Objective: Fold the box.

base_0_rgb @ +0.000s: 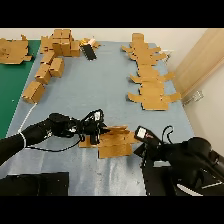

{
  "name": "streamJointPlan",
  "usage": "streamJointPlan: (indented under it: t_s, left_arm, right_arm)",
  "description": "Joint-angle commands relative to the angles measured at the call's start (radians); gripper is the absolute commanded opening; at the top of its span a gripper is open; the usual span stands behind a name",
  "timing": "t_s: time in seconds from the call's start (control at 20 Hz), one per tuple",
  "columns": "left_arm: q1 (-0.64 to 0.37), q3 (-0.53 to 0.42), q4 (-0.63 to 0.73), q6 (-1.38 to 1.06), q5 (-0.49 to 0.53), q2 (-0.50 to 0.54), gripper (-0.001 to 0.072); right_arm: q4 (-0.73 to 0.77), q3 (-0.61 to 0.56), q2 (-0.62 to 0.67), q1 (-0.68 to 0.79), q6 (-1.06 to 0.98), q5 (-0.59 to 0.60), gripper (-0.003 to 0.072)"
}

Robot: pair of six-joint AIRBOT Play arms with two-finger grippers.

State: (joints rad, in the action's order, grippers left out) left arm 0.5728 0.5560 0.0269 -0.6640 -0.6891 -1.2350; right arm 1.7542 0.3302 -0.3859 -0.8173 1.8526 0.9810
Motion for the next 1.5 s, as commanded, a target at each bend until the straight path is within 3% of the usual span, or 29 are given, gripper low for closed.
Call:
streamJointPlan:
  t_s: [0.0, 0.1, 0.2, 0.25, 0.3, 0.35, 0.4, 0.8, 1.15, 1.45]
  left_arm:
    - [0.0, 0.001, 0.0, 0.0, 0.0, 0.0, 0.0011]
    - [0.0, 0.001, 0.0, 0.0, 0.0, 0.0, 0.0011]
    - [0.0, 0.001, 0.0, 0.0, 0.0, 0.0, 0.0011]
    - [0.0, 0.001, 0.0, 0.0, 0.0, 0.0, 0.0012]
    - [0.0, 0.001, 0.0, 0.0, 0.0, 0.0, 0.0011]
    - [0.0, 0.001, 0.0, 0.0, 0.0, 0.0, 0.0011]
    - [0.0, 0.001, 0.0, 0.0, 0.0, 0.0, 0.0011]
    - [0.0, 0.001, 0.0, 0.0, 0.0, 0.0, 0.0011]
    - [0.0, 0.001, 0.0, 0.0, 0.0, 0.0, 0.0011]
    - [0.0, 0.001, 0.0, 0.0, 0.0, 0.0, 0.0012]
  right_arm:
    - [-0.254, -0.003, -0.022, -0.276, -0.241, -0.087, 0.0003]
    - [-0.327, -0.008, -0.063, -0.434, -0.26, -0.091, 0.0004]
    - [-0.497, -0.024, -0.148, -0.552, -0.26, -0.092, 0.0006]
    - [-0.57, -0.031, -0.203, -0.574, -0.26, -0.103, 0.0077]
    - [-0.607, -0.031, -0.253, -0.574, -0.261, -0.129, 0.0252]
    - [-0.636, -0.03, -0.299, -0.572, -0.261, -0.159, 0.0357]
    - [-0.66, -0.03, -0.338, -0.572, -0.261, -0.19, 0.0374]
    - [-0.828, -0.029, -0.394, -0.572, -0.314, -0.242, 0.0372]
    - [-1.022, -0.029, -0.394, -0.572, -0.539, -0.24, 0.0373]
    - [-1.044, -0.007, -0.354, -0.572, -0.63, -0.193, 0.0373]
